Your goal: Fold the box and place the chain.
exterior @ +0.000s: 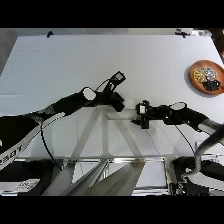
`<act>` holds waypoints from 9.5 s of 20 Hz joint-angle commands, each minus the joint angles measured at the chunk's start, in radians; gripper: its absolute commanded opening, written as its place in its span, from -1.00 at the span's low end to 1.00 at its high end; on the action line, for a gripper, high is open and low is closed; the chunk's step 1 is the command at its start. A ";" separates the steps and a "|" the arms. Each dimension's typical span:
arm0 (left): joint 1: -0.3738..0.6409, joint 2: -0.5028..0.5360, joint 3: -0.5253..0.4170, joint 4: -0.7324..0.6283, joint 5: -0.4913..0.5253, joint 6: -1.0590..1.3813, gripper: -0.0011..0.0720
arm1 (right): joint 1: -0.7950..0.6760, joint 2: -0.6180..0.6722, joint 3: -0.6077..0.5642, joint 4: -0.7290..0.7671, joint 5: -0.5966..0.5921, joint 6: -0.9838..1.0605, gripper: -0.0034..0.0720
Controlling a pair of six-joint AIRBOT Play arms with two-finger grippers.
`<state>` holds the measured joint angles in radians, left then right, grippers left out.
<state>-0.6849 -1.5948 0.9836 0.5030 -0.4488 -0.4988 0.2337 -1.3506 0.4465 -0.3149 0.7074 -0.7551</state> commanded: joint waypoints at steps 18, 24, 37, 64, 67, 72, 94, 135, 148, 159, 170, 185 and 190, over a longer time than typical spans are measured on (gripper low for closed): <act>0.113 0.027 0.015 0.162 -0.142 -0.288 -0.96 | 0.000 0.001 0.001 0.000 0.000 -0.002 0.21; 0.113 0.013 0.015 0.165 -0.219 -0.301 -0.96 | 0.000 0.001 0.001 0.000 0.000 -0.002 0.21; 0.127 0.093 0.015 0.201 -0.246 -0.304 -0.78 | 0.000 0.001 0.001 0.000 0.001 -0.002 0.21; 0.315 0.372 -0.283 0.253 -0.363 0.174 -0.97 | 0.000 0.001 0.001 0.000 0.001 -0.002 0.21; 0.315 0.517 -0.365 0.173 -0.393 0.322 -0.96 | 0.000 0.001 0.001 0.000 0.001 -0.002 0.21; 0.297 0.568 -0.368 0.192 -0.486 0.417 -0.37 | 0.000 0.001 0.001 0.000 0.002 -0.002 0.21; 0.147 0.344 -0.369 0.158 -0.193 0.631 -0.05 | 0.000 0.001 0.001 0.000 0.004 -0.002 0.21; 0.076 0.360 -0.369 -0.126 -0.182 0.491 -0.90 | 0.000 0.001 0.001 0.000 0.006 -0.002 0.21; 0.359 0.776 -0.372 0.644 -0.491 -0.708 -0.95 | 0.000 0.001 0.001 0.000 0.006 -0.002 0.21; 0.490 0.441 -0.412 0.281 -0.551 -0.668 -0.95 | 0.000 0.001 0.001 0.000 0.006 -0.002 0.21; 0.469 0.291 -0.412 0.103 -0.495 -0.537 -0.95 | 0.000 0.001 0.001 0.000 0.007 -0.002 0.21; 0.327 0.257 -0.409 -0.072 -0.370 -0.383 -0.95 | 0.000 0.001 0.001 0.000 0.007 -0.002 0.21; 0.302 0.258 -0.409 -0.136 -0.373 -0.315 -0.95 | 0.000 0.001 0.001 0.000 0.007 -0.002 0.21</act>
<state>-0.3725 -1.3369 0.5735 0.4126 -0.8204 -0.8669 0.2337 -1.3506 0.4473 -0.3153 0.7143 -0.7570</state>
